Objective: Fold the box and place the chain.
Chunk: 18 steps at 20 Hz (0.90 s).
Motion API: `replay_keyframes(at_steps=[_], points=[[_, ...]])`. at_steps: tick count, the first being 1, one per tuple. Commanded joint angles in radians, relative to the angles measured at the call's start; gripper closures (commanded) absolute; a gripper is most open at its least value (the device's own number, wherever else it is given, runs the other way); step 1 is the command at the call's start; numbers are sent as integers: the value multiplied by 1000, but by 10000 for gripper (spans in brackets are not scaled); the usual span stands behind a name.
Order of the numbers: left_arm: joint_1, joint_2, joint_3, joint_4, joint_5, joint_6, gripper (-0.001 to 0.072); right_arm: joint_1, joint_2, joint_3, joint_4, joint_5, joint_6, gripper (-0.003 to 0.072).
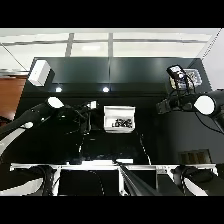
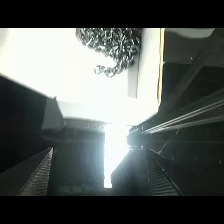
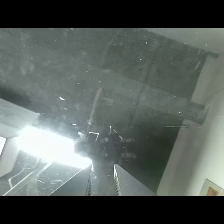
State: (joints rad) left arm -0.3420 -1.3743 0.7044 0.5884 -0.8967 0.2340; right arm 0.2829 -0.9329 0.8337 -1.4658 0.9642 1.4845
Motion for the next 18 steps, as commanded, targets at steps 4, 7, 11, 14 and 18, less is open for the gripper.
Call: replay_keyframes(at_steps=[4, 7, 11, 14, 18], points=[[-40, -43, 15, -129, 8, 74, 0, 0, -1, 0, 24, 0, -1, 520], [-50, -43, 17, -107, 11, 73, 0, 0, -1, 0, 24, 0, -1, 520], [-64, -45, 19, -92, 14, 72, 25, 0, -1, 0, 21, 0, -1, 520], [-74, -45, 19, -90, 21, 72, 227, 0, -1, 0, 14, -6, -1, 520], [-75, -45, 19, -88, 24, 72, 227, 2, -6, 0, 132, -142, 76, -21]])
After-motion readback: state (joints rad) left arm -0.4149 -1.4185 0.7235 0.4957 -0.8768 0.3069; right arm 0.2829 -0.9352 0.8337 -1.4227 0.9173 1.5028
